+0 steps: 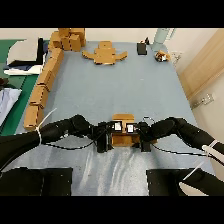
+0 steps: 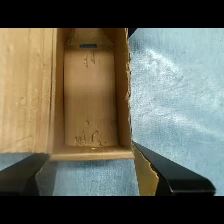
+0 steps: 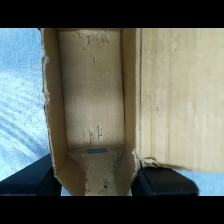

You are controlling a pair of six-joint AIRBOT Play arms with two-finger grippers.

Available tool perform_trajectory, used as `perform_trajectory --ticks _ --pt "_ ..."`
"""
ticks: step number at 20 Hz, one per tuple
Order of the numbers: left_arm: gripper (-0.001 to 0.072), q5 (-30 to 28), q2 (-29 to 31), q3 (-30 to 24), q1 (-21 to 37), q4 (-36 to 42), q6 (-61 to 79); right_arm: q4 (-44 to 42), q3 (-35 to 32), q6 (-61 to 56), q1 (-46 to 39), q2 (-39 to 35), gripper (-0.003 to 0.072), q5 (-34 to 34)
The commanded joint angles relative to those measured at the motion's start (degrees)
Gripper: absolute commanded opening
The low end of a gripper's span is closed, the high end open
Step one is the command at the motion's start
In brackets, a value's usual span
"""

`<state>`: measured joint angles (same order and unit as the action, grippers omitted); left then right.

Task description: Fold the box.

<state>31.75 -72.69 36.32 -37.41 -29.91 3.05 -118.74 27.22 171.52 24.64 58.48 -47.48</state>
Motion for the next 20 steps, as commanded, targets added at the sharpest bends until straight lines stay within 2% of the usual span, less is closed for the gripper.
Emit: perform_trajectory --ticks 1,6,7,10,12,20 --pt "0.0675 -0.2 -1.5 0.1 -0.9 -0.1 -1.4 0.0 0.0 0.0 0.0 0.0 0.0495 0.0" --pt "0.0673 -0.3 -1.6 0.7 -0.9 -0.5 -1.4 0.0 0.0 0.0 0.0 0.0 0.0495 0.0" --pt "0.0646 -0.3 -1.6 0.7 -0.9 -0.5 -1.4 0.0 0.0 0.0 0.0 0.0 0.0495 0.0" --pt "0.0639 -0.4 -1.9 0.7 -0.9 -0.5 -1.4 0.0 0.0 0.0 0.0 0.0 0.0495 0.0" --pt "0.0366 -1.4 -1.9 0.7 -0.8 -1.0 -1.4 0.0 0.0 0.0 0.0 0.0 0.0495 0.0" --pt "0.0367 -1.4 -1.8 0.7 -0.7 -1.0 -1.4 0.0 0.0 0.0 0.0 0.0 0.0495 0.0"
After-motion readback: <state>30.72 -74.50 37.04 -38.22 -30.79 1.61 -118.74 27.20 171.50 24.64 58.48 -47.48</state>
